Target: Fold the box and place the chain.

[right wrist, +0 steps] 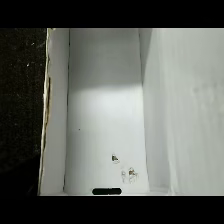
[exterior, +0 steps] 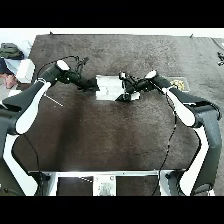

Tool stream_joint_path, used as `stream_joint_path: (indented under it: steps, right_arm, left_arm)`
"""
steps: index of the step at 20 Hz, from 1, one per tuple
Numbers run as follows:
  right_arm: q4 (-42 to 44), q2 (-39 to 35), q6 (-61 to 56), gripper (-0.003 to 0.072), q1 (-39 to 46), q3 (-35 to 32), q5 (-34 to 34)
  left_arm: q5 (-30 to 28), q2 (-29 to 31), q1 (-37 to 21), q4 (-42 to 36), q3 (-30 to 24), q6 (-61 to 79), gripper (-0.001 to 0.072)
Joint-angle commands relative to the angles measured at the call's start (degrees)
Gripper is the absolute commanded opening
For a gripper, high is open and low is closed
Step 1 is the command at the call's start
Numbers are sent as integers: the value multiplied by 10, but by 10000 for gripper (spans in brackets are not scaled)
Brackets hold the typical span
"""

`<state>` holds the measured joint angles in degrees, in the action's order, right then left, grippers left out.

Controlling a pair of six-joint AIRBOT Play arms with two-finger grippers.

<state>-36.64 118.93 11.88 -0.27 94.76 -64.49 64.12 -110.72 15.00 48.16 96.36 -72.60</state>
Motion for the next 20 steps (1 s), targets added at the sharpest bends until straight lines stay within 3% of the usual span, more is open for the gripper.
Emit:
stream_joint_path:
  steps: [1, 9, 16, 20]
  right_arm:
    - [0, 0, 0, 210, 0, 0, 0]
    - [0, 0, 0, 210, 0, 0, 0]
    - [0, 0, 0, 210, 0, 0, 0]
    - [0, 0, 0, 210, 0, 0, 0]
  left_arm:
    - [-26, 0, 22, 64, 10, -80, 310]
    - [-42, -1, 62, 176, 30, -215, 311]
    - [54, -43, 84, 265, 128, -316, 310]
    - [69, -64, 100, 288, 162, -335, 310]
